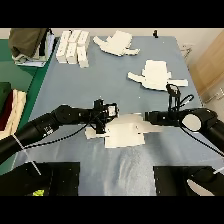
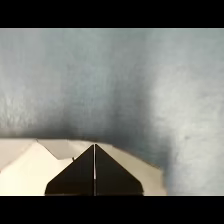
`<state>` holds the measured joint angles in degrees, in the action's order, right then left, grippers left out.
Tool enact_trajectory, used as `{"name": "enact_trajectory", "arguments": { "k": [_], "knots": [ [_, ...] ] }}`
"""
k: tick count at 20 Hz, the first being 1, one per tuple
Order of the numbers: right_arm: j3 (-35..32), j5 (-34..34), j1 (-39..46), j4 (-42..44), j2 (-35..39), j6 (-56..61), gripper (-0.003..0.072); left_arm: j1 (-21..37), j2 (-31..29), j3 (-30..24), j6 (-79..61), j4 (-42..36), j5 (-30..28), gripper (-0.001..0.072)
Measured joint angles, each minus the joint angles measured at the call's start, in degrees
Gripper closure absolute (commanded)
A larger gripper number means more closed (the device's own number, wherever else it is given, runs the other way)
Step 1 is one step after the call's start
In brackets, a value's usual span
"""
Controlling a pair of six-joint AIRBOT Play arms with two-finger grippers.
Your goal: Fold the box.
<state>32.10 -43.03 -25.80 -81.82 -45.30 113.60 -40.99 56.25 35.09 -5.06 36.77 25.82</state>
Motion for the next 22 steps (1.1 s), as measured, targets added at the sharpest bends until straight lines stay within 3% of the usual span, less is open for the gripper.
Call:
{"name": "enact_trajectory", "arguments": {
  "k": [5,11,22],
  "knots": [
    [2.47,1.66,0.02,-7.15,0.39,6.25,0.0683,-2.32,1.79,-1.88,0.17,-0.02,-0.76,0.0695],
    [3.02,3.04,0.02,-9.25,0.48,8.09,0.0683,-4.35,2.51,-4.46,1.46,-1.84,-1.75,0.0694],
    [3.08,3.41,0.00,-9.70,0.48,8.35,0.0683,-4.74,0.26,-5.68,6.45,-2.03,5.70,0.0693]
  ]
}}
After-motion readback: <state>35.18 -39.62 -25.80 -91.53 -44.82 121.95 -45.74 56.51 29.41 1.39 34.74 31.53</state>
